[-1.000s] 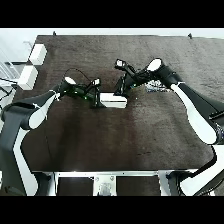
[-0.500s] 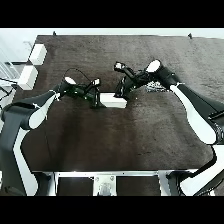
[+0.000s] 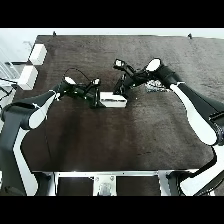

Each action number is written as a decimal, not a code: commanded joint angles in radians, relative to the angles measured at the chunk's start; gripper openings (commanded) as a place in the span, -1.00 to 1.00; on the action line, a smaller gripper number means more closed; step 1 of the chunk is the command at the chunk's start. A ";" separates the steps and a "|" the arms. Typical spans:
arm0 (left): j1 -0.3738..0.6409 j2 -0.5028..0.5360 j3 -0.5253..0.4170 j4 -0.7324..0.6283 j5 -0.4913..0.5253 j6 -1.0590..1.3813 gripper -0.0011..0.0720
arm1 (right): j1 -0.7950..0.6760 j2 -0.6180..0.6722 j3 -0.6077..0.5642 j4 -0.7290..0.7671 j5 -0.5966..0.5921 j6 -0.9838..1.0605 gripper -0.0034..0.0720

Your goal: Fold the box and place the chain.

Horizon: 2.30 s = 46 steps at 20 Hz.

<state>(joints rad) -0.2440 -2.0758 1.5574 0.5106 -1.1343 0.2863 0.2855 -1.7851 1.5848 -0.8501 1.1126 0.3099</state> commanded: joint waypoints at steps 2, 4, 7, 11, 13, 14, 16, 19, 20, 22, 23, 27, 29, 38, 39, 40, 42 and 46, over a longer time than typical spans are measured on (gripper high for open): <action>-0.001 0.000 0.001 0.000 0.000 0.002 -0.48 | 0.002 -0.001 -0.007 0.000 -0.005 0.000 -0.14; -0.001 0.000 0.001 0.000 0.000 0.002 -0.48 | 0.002 -0.001 -0.021 0.000 -0.005 0.000 -0.14; -0.001 0.000 0.001 0.000 0.000 0.002 -0.48 | 0.002 -0.001 -0.043 0.000 -0.006 -0.001 -0.14; -0.001 0.000 0.001 0.000 0.000 0.002 -0.48 | 0.005 -0.002 -0.045 0.000 -0.005 0.000 -0.14; 0.000 0.000 0.001 0.000 0.000 0.002 -0.48 | 0.013 -0.002 -0.045 0.000 0.006 0.000 -0.14; -0.001 0.000 0.001 0.000 0.000 0.002 -0.48 | 0.019 -0.002 -0.046 0.000 0.027 0.000 -0.14; -0.001 0.000 0.001 0.000 0.000 0.002 -0.48 | 0.032 -0.002 -0.065 0.005 0.059 0.000 -0.14; -0.001 0.000 0.001 0.000 0.000 0.002 -0.48 | 0.037 -0.002 -0.121 0.024 0.059 -0.007 -0.14; -0.001 0.000 0.001 0.000 0.000 0.002 -0.48 | 0.034 -0.002 -0.132 0.030 0.059 -0.017 -0.11; -0.001 0.000 0.001 0.000 0.000 0.002 -0.48 | 0.021 -0.001 -0.133 0.050 0.059 -0.024 -0.09; -0.001 0.000 0.001 0.001 0.000 0.002 -0.48 | 0.013 0.000 -0.132 0.088 0.060 -0.035 0.01; -0.001 0.000 0.001 0.000 0.000 0.002 -0.48 | -0.041 0.009 -0.125 0.254 0.060 -0.062 0.10; -0.001 0.000 0.001 0.000 0.000 0.002 -0.48 | -0.066 0.010 -0.125 0.323 0.059 -0.069 0.03; -0.001 0.000 0.001 0.000 0.000 0.002 -0.48 | -0.035 -0.039 -0.162 0.169 0.055 0.090 -0.87; -0.001 0.000 0.001 0.000 0.000 0.002 -0.48 | -0.026 -0.050 -0.162 0.142 0.055 0.115 -0.88; -0.001 0.000 0.001 0.000 0.000 0.002 -0.48 | -0.017 -0.058 -0.162 0.119 0.055 0.130 -0.88; -0.001 0.000 0.001 0.000 0.000 0.002 -0.48 | -0.007 -0.060 -0.161 0.102 0.054 0.135 -0.88; -0.001 0.000 0.001 0.000 0.000 0.002 -0.48 | -0.007 -0.051 -0.157 0.109 0.055 0.136 -0.88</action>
<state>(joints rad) -0.2451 -2.0754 1.5574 0.5140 -1.1355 0.2932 0.2737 -1.8366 1.4273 -0.7128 1.1606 0.4305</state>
